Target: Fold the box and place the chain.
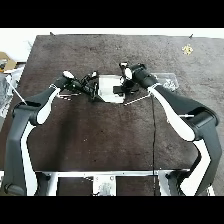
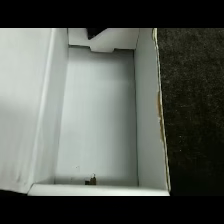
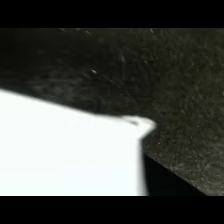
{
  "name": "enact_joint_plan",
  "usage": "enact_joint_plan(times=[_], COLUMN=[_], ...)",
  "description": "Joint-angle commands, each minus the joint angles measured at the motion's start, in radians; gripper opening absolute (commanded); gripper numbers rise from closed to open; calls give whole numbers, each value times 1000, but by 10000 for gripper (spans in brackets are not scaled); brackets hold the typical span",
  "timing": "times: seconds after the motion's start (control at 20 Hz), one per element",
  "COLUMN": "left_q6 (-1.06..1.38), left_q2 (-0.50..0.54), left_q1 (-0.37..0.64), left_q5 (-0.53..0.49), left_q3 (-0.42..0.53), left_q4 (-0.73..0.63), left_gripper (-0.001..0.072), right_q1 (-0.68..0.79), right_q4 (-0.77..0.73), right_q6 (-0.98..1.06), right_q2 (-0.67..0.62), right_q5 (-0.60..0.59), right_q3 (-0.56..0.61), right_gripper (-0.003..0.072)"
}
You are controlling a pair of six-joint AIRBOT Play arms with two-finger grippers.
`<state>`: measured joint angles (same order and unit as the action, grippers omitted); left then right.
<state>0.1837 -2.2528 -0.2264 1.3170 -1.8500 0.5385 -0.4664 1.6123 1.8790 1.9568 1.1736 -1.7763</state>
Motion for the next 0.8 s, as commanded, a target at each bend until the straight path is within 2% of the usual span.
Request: enact_joint_plan(times=[0.0,0.15,0.2,0.25,0.75], left_q6=[0,0,0,0,0], left_q2=[0,-1,0,0,0], left_q1=[0,0,0,0,0], left_q5=[0,0,0,0,-19], left_q3=[-1,-1,-1,-1,-1], left_q4=[0,0,0,0,-46], left_gripper=[389,388,389,389,389], right_q1=[-34,-33,-34,-34,-34], right_q4=[90,130,130,130,130], right_q6=[92,165,171,192,258], right_q2=[45,45,45,45,45], right_q5=[44,54,54,55,42], right_q3=[-45,-45,-45,-45,-9], right_gripper=[312,312,279,196,194])
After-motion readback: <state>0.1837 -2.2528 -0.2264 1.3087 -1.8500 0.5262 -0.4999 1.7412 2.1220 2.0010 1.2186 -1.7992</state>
